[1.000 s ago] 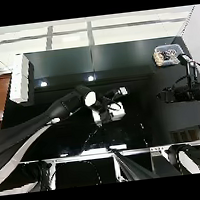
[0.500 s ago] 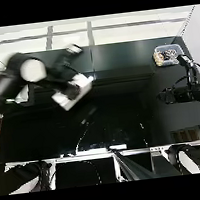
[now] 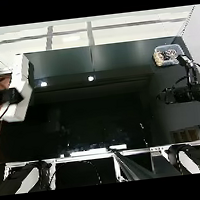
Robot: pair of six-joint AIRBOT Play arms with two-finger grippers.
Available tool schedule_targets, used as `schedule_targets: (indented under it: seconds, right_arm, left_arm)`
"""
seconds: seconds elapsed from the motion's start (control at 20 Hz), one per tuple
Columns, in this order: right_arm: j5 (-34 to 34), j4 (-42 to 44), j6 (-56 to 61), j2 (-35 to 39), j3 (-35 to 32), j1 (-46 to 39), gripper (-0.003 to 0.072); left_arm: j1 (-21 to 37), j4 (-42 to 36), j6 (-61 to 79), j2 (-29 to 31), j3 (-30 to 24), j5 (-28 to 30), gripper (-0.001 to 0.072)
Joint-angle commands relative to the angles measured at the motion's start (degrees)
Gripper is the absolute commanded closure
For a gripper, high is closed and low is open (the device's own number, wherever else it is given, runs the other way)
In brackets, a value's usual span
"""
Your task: Fold the box and place the chain.
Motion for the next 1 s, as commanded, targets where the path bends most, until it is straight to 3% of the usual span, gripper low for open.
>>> schedule_targets:
  seconds: [0.0, 0.3, 0.75, 0.95]
  right_arm:
    - [0.0, 0.2, 0.0, 0.0, 0.0, 0.0, 0.0662]
    - [-0.7, 0.2, 0.2, 0.0, 0.0, 0.0, 0.0662]
    - [-0.7, 0.2, 0.4, 0.0, 0.0, 0.0, 0.0662]
    - [-0.8, 0.2, 0.5, 0.0, 0.0, 0.0, 0.0662]
  left_arm:
    - [11.0, 0.0, 3.8, 0.7, -8.3, 4.1, 0.0359]
    - [17.9, -0.1, 10.5, -2.5, -10.3, 6.4, 0.0358]
    - [17.8, -4.5, 15.1, -11.3, -10.3, 11.2, 0.0358]
    - [17.8, -4.8, 15.2, -12.4, -10.3, 16.7, 0.0358]
